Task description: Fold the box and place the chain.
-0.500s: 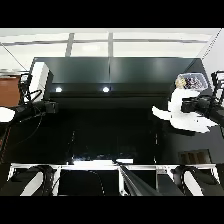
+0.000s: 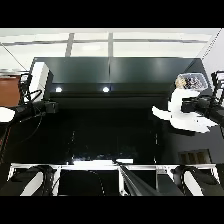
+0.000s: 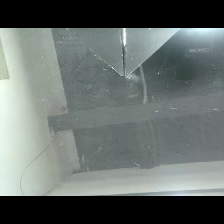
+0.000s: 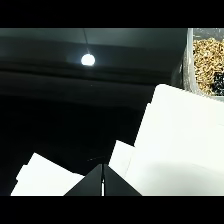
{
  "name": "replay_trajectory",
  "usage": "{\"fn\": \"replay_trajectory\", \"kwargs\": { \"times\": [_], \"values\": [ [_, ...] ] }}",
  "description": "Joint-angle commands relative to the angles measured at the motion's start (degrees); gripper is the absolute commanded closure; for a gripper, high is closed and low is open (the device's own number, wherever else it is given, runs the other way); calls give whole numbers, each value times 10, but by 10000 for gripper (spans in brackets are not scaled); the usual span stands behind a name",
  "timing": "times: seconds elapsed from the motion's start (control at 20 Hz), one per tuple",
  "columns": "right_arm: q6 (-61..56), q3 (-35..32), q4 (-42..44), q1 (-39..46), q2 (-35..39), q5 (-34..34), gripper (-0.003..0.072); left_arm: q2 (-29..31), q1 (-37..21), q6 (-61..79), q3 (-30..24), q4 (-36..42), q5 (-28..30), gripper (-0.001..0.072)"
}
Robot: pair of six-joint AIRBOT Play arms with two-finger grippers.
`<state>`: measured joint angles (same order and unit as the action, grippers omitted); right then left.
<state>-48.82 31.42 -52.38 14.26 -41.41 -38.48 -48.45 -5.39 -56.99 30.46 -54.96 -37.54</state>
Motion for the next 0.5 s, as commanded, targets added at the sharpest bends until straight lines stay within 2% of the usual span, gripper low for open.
{"fn": "replay_trajectory", "kwargs": {
  "times": [0.0, 0.1, 0.25, 0.45],
  "values": [
    [0, 0, 5, -1, 0, 2, 662, 0, 0, 0, 0, 0, 0, 676],
    [0, 0, 10, -1, 0, 14, 663, 0, 0, 0, 0, 0, 0, 676],
    [0, 0, 70, -1, 0, 52, 662, 0, 0, 0, 0, 3, 13, 676],
    [0, 0, 38, 2, -16, 158, 659, 0, 0, 0, 0, 4, 50, 676]
  ]
}}
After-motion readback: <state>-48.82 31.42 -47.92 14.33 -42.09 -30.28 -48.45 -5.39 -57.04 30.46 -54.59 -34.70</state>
